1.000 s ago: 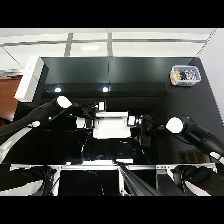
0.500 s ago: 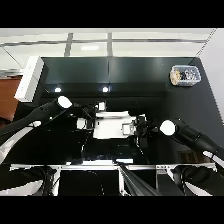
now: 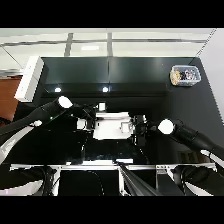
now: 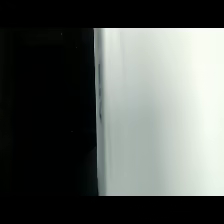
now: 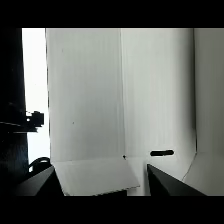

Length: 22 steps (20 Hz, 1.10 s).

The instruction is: Fold the box and place the chain.

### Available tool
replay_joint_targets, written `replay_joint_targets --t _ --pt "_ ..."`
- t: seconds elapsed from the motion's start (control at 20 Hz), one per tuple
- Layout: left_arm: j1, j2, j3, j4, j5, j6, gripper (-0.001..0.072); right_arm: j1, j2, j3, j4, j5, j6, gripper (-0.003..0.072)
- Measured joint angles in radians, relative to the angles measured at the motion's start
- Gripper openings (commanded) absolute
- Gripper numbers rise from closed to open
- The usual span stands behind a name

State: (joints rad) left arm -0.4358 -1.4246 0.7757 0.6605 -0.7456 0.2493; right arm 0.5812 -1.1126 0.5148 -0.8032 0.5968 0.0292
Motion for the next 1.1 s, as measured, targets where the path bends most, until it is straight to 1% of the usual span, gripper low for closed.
replay_joint_targets --t 0.45,0.8,1.1 --pt "0.000 0.000 0.000 0.001 -0.009 0.002 0.0026 -0.034 0.033 0.020 0.037 -0.004 -0.001 0.0627" --pt "-0.001 0.000 0.000 0.000 -0.045 -0.002 0.0026 -0.071 0.039 0.059 0.066 -0.005 0.000 0.0627" --pt "-0.001 0.000 0.000 0.000 -0.069 -0.001 0.0025 -0.121 0.037 0.072 0.082 0.022 -0.013 0.0627"
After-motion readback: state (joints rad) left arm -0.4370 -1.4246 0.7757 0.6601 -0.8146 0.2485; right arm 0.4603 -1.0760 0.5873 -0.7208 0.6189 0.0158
